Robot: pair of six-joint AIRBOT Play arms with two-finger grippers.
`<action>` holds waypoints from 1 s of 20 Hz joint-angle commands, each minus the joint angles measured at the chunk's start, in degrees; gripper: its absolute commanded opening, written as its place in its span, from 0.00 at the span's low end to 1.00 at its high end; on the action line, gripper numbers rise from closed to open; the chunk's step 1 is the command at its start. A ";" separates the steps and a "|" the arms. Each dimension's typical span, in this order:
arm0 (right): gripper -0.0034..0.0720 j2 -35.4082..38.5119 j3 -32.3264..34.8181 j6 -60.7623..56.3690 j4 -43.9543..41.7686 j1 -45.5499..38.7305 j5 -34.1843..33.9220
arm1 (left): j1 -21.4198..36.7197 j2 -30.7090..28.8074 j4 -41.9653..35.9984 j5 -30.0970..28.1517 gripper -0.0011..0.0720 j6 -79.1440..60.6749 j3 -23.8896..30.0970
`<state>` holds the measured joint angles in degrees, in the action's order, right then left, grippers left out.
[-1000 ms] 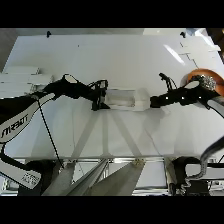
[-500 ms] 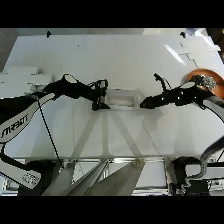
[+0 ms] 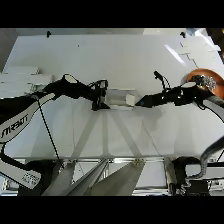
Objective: Fold the box and place the chain.
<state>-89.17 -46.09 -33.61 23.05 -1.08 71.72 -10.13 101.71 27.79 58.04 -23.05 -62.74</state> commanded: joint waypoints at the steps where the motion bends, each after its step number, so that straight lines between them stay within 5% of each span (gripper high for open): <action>1: 0.30 0.04 0.02 2.45 -2.58 0.04 0.92 | 0.02 0.00 -0.07 0.02 0.39 0.00 -0.02; 9: 0.31 0.04 0.02 2.56 -2.32 1.03 -6.03 | 0.02 0.00 -0.04 0.00 0.39 -0.02 -0.02; 12: 0.59 0.04 0.02 -1.57 -2.36 2.89 -10.80 | 0.02 0.00 -0.07 0.00 0.39 0.00 -0.02; 20: 0.57 0.81 0.02 -3.15 -1.14 7.19 -14.43 | 0.02 0.00 -0.04 0.02 0.39 0.00 -0.02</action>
<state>-88.86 -46.09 -35.62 21.02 4.75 59.55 -10.11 101.71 27.92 58.00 -23.05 -62.74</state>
